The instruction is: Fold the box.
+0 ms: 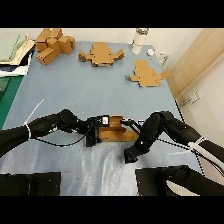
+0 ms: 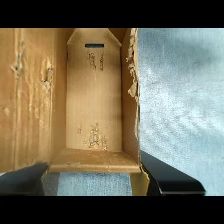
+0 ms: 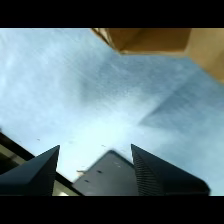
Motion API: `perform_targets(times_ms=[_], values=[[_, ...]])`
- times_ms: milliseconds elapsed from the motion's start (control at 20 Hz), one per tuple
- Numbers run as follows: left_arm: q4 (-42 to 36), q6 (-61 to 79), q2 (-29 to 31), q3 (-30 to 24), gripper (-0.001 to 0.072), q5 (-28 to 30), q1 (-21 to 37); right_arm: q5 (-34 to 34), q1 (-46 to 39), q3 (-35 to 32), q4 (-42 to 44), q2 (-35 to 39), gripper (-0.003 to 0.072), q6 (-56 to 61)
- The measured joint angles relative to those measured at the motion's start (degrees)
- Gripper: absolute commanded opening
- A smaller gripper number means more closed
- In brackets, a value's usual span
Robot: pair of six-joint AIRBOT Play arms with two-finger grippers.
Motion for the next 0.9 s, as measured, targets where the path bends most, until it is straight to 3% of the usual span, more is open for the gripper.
perform_targets(times_ms=[400, 500, 550, 750, 800, 900], values=[[0.1, 0.0, 0.0, 0.0, 0.0528, 0.0, 0.0, 13.6, 0.0, 0.0, 4.3, 0.0, 0.0690, 16.5], [0.9, -0.6, 0.0, 0.0, 0.0528, 0.0, 0.5, 15.6, 0.0, 0.3, 4.9, 0.0, 0.0339, 19.3], [1.4, -1.2, 0.0, 0.0, 0.0528, -0.2, 0.8, 16.4, 0.0, 0.7, 5.6, 0.0, 0.0261, 20.3], [2.6, -2.6, 0.0, 0.1, 0.0527, -1.0, 1.5, 18.2, 0.1, 4.6, 8.2, 0.0, 0.0251, 20.6], [2.8, -2.7, 0.0, 0.1, 0.0527, -1.2, 1.7, 18.6, 0.1, 6.1, 8.5, 0.0, 0.0151, 20.2], [3.0, -2.9, 0.1, 0.1, 0.0528, -1.4, 1.8, 19.7, 0.1, 8.9, 8.5, -0.1, 0.0142, 19.3]])
